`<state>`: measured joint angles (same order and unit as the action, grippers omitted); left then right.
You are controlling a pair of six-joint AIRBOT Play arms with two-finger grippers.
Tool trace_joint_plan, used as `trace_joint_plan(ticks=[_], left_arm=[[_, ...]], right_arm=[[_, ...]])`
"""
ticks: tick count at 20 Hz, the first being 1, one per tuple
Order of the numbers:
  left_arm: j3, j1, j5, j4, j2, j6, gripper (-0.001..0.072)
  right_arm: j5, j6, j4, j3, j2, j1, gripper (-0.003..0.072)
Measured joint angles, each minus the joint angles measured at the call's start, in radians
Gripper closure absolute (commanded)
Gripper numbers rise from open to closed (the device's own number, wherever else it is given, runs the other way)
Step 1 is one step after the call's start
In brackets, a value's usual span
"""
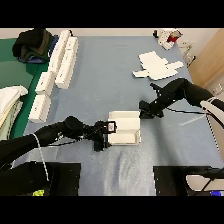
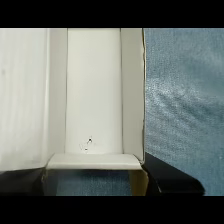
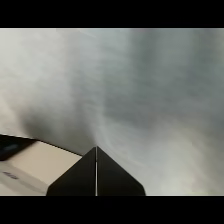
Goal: Fold the box.
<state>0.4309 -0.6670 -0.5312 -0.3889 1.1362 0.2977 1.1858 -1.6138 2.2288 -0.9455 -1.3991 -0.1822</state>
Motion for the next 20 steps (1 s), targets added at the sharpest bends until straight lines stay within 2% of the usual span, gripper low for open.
trace_joint_plan(ticks=[2, 5, 9, 12, 15, 20], left_arm=[[0.000, 0.000, 0.000, 0.000, 0.000, 0.000, 0.0246], [0.000, 0.000, 0.000, 0.000, 0.000, 0.000, 0.0245], [0.000, 0.000, 0.000, 0.000, 0.000, 0.000, 0.0246], [0.000, 0.000, 0.000, 0.000, 0.000, 0.000, 0.0246], [0.000, 0.000, 0.000, 0.000, 0.000, 0.001, 0.0246], [0.000, 0.000, -0.001, 0.000, 0.000, 0.001, 0.0246]], right_arm=[[0.028, -0.106, 0.124, -0.016, -0.062, 0.018, 0.0684], [0.091, -0.229, 0.227, -0.031, -0.104, 0.024, 0.0685], [0.202, -0.360, 0.274, -0.030, -0.108, 0.007, 0.0685], [0.235, -0.443, 0.277, 0.006, -0.064, -0.037, 0.0685], [0.185, -0.513, 0.261, 0.078, 0.023, -0.093, 0.0684], [-0.039, -0.628, 0.209, 0.233, 0.224, -0.225, 0.0684]])
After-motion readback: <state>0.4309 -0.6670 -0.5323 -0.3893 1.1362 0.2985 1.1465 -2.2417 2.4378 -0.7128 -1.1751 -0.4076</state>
